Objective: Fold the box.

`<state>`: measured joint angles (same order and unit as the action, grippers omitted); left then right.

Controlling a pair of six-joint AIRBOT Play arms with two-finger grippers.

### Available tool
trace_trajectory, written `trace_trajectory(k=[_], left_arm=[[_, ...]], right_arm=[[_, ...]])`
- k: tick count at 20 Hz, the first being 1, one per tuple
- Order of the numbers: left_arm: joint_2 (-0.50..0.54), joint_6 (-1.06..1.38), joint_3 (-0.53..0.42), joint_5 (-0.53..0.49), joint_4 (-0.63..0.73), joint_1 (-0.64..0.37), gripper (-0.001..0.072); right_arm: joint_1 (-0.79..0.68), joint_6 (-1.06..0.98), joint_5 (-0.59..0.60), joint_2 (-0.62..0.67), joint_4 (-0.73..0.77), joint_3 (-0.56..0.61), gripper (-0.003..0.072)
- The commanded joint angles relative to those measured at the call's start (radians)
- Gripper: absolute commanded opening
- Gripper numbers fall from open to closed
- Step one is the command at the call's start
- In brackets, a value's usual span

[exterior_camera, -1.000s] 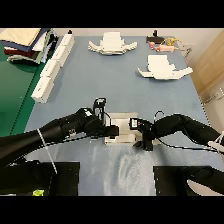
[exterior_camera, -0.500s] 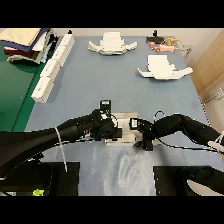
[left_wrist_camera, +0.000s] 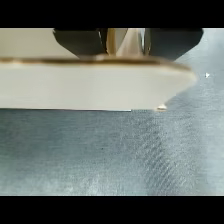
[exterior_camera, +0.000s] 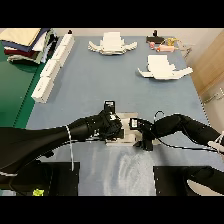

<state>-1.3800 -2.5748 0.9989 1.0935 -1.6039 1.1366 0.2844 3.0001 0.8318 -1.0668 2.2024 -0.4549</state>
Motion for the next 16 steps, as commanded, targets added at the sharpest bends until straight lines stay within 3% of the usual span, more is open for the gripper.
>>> trace_trajectory(k=[1, 2, 8, 9, 10, 11, 16], left_arm=[[-0.009, -0.022, 0.003, 0.035, -0.002, 0.011, 0.0166], [-0.009, -0.023, 0.003, 0.042, -0.002, 0.011, 0.0012], [-0.008, -0.035, 0.010, 0.042, 0.012, 0.011, 0.0016], [-0.008, -0.032, 0.016, 0.042, 0.014, 0.011, 0.0168], [-0.008, -0.033, 0.024, 0.042, 0.015, 0.011, 0.0603], [-0.008, -0.037, 0.033, 0.047, 0.014, 0.010, 0.0699], [0.024, 0.039, 0.124, 0.179, 0.009, -0.006, 0.0701]], right_arm=[[0.000, 0.000, 0.000, 0.000, 0.000, -0.001, 0.0497], [0.000, 0.000, 0.000, 0.000, 0.000, -0.001, 0.0496], [0.000, 0.000, 0.000, 0.000, 0.000, -0.001, 0.0497], [0.000, 0.000, 0.000, 0.000, 0.000, -0.001, 0.0496], [0.000, 0.000, 0.000, 0.000, 0.000, -0.001, 0.0497], [0.000, 0.000, -0.001, 0.000, 0.000, -0.001, 0.0496], [0.000, 0.000, 0.000, 0.000, 0.000, -0.001, 0.0497]])
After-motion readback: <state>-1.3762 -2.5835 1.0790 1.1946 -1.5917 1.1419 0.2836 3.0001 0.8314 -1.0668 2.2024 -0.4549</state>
